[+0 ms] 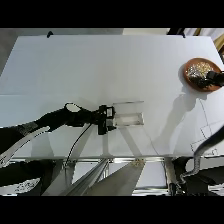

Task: Fold the box and place the chain.

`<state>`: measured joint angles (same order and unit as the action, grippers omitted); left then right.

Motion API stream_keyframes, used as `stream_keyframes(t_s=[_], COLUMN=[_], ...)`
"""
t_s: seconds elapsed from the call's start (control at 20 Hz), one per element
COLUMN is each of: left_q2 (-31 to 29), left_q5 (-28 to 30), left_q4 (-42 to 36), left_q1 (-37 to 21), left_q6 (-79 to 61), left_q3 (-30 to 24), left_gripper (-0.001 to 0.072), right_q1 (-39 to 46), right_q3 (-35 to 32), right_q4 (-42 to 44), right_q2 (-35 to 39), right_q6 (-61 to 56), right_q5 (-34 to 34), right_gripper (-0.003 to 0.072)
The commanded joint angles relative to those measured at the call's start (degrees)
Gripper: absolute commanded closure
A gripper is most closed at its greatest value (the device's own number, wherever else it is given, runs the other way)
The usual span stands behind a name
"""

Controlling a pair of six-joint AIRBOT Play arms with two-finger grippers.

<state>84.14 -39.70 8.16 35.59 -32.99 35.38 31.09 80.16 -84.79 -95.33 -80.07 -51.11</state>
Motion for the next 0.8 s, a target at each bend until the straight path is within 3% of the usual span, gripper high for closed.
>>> stream_keyframes(t_s=[0.0,0.4,0.75], left_q2=[-0.04,-0.04,-0.04], left_q5=[0.02,0.02,0.02], left_q4=[0.0,0.0,0.0], left_q1=[-0.02,-0.02,-0.02], left_q6=[0.0,0.0,0.0], left_q3=[0.04,0.04,0.04], left_gripper=[0.0456,0.0456,0.0456], right_q1=[0.04,0.04,-0.02], right_q3=[0.04,0.04,0.02], right_q4=[1.66,14.19,24.02], right_q2=[6.47,23.74,30.29], right_q6=[4.42,14.88,16.41], right_q5=[-1.55,-11.78,-24.15], right_gripper=[0.0676,0.0675,0.0675])
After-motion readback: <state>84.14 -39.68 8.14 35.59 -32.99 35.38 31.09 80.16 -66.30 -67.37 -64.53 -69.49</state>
